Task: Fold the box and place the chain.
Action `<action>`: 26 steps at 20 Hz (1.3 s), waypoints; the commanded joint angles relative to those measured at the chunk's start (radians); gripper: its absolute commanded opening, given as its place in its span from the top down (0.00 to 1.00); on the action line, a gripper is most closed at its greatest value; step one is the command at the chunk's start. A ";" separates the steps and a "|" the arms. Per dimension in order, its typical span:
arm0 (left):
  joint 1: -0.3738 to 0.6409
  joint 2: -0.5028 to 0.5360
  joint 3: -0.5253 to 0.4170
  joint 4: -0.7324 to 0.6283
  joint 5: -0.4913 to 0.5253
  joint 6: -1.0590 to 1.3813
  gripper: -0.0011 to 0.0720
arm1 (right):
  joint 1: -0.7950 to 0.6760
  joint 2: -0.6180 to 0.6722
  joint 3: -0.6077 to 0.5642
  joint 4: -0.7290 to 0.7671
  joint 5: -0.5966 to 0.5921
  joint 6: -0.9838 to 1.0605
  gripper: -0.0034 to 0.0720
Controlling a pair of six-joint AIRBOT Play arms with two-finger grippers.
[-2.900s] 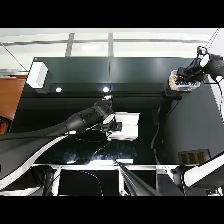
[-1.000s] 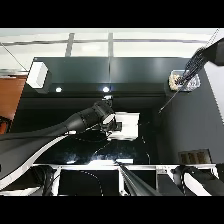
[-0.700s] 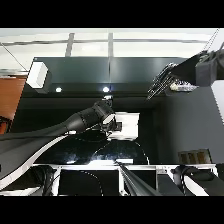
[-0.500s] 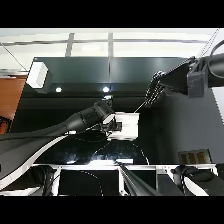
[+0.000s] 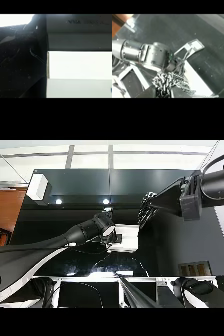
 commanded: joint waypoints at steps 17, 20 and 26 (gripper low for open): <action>0.001 0.000 0.000 0.001 0.001 0.000 0.95 | 0.121 0.000 -0.470 -0.112 -0.235 0.008 0.94; 0.000 0.000 0.000 0.000 0.001 0.000 0.95 | 0.132 -0.003 -0.617 -0.107 -0.396 0.006 0.94; 0.000 0.000 0.000 0.000 0.001 0.000 0.95 | 0.132 -0.010 -0.651 -0.105 -0.418 0.011 0.94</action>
